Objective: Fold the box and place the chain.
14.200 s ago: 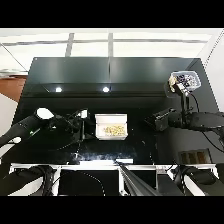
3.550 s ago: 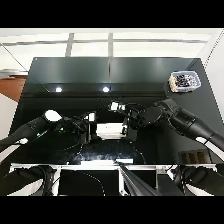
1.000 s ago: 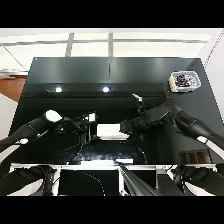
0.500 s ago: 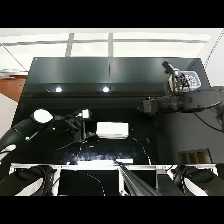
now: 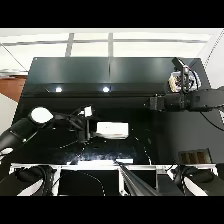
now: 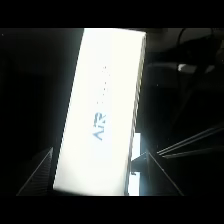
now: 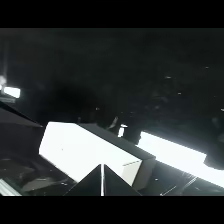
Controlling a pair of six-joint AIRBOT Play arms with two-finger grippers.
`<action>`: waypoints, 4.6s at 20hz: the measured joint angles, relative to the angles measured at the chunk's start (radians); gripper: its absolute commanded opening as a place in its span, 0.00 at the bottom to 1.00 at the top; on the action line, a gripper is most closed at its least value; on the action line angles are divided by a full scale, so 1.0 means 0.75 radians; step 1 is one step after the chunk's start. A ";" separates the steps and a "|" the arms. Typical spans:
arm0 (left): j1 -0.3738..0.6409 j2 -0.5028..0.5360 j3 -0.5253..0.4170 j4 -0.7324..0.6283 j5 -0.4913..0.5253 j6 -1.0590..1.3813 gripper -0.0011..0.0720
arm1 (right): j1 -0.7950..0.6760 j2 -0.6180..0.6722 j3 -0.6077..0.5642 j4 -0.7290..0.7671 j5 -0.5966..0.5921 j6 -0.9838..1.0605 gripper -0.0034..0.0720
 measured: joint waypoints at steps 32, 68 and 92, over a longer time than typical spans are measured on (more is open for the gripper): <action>-0.221 -0.367 0.174 -0.054 0.159 -0.008 0.98 | -0.002 0.001 0.000 -0.031 0.006 0.000 0.08; -0.240 -0.270 0.255 0.290 0.048 -0.430 0.98 | -0.002 0.001 0.000 -0.030 -0.020 0.001 0.08; -0.292 -0.334 0.255 0.307 0.085 -0.431 0.98 | -0.002 0.001 0.000 -0.031 -0.020 0.001 0.08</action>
